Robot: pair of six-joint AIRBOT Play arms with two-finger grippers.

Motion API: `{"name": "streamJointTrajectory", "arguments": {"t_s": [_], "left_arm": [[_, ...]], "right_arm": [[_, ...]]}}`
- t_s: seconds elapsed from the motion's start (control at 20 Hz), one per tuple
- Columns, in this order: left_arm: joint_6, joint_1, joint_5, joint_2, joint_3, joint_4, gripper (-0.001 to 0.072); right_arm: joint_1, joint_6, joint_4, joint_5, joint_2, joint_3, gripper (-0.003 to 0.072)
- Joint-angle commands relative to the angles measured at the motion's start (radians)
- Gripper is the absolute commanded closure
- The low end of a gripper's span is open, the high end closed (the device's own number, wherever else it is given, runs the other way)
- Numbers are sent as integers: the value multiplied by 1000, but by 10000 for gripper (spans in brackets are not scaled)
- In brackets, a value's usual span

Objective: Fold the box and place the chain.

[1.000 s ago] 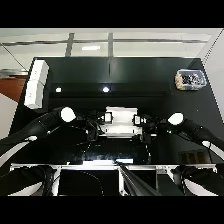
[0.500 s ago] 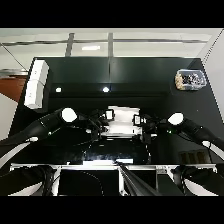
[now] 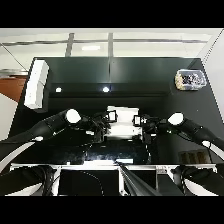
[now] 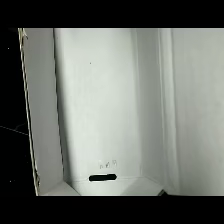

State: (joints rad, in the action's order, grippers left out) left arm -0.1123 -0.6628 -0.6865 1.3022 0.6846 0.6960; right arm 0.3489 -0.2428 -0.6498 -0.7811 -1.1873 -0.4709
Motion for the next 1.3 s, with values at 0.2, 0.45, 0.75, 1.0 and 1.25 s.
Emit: {"name": "streamJointTrajectory", "arguments": {"t_s": [0.2,0.45,0.75,1.0,1.25], "left_arm": [[0,-3,2,3,0,9,349],[0,-3,3,2,0,1,464],[-82,81,-34,-67,0,2,683],[-283,255,-149,-211,-2,8,683],[-773,485,-214,-219,-25,45,683]], "right_arm": [[0,3,3,0,0,0,250],[0,3,3,0,0,0,250],[0,3,3,0,0,0,250],[0,3,3,0,0,1,250],[0,3,3,0,0,0,250]]}}
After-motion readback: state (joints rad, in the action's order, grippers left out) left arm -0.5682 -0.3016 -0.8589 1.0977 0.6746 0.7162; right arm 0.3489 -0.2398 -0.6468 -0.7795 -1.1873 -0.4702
